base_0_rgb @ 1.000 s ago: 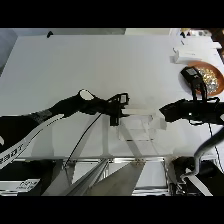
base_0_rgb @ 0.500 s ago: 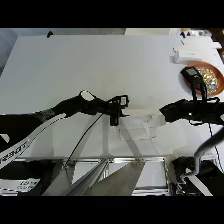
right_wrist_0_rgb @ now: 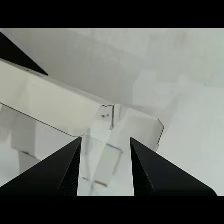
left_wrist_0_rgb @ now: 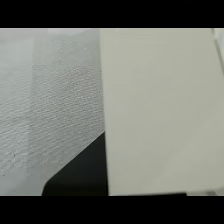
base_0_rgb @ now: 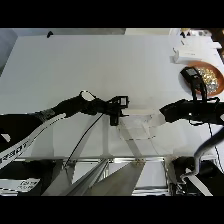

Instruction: Fold the box and place the chain.

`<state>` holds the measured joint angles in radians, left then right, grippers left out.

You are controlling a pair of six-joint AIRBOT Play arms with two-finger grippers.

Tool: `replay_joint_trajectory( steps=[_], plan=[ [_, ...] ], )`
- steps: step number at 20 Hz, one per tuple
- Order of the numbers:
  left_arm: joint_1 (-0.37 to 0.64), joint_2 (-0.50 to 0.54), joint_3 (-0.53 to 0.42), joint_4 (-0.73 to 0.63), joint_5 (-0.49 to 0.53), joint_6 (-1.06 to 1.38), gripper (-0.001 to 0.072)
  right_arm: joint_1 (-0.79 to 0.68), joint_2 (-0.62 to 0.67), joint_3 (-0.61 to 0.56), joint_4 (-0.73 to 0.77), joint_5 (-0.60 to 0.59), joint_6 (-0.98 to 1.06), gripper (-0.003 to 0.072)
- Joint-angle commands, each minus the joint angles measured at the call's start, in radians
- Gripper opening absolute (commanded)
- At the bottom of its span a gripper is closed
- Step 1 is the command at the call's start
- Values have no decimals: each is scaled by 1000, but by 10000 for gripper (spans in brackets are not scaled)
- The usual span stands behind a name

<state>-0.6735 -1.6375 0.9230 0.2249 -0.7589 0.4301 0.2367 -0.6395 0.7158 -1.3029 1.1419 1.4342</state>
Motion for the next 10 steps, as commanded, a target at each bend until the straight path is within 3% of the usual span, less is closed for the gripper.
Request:
replay_joint_trajectory(
  steps=[1, 10],
  plan=[
    [0, -1, 0, 1, 28, 1, 5, 0, 1, 0, 0, 2, -2, 342],
    [-1, 0, 0, 0, 23, 0, 11, 0, 1, 0, -3, 26, -10, 341]
  ],
)
